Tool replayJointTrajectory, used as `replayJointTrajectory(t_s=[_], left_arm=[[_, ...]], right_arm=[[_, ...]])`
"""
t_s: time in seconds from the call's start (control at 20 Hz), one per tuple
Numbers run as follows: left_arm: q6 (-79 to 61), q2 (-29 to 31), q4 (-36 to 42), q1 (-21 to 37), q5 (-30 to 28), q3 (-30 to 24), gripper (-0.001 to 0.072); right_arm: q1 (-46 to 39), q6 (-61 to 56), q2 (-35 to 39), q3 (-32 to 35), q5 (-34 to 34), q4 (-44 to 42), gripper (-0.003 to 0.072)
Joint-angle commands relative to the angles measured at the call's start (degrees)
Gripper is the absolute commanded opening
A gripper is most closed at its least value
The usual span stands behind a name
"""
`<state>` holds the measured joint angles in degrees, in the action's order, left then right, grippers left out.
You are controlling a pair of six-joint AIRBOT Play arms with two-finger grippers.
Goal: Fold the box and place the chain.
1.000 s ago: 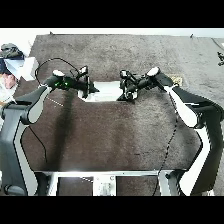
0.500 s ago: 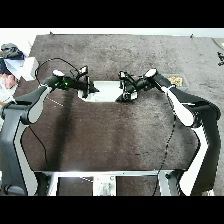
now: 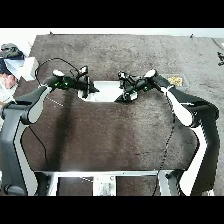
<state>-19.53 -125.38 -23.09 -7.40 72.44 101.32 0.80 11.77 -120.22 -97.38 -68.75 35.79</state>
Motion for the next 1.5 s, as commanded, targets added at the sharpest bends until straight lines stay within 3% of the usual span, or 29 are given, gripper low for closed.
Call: replayJointTrajectory(t_s=[0.0, 0.05, 0.1, 1.45], left_arm=[[0.0, 0.0, 0.0, 0.0, 0.0, 0.0, 0.0012], [0.0, 0.0, 0.0, 0.0, 0.0, 0.0, 0.0012], [0.0, 0.0, 0.0, 0.0, 0.0, 0.0, 0.0012], [0.0, 0.0, 0.0, 0.0, 0.0, 0.0, 0.0012]], right_arm=[[0.0, 0.2, -0.2, 0.0, 0.3, 0.0, 0.0644], [0.0, 0.2, -0.3, 0.0, 0.4, 0.0, 0.0642], [0.0, 0.2, -0.3, 0.0, 0.4, 0.0, 0.0529], [-0.1, 0.2, -0.4, 0.0, 1.2, 0.2, 0.0541]])
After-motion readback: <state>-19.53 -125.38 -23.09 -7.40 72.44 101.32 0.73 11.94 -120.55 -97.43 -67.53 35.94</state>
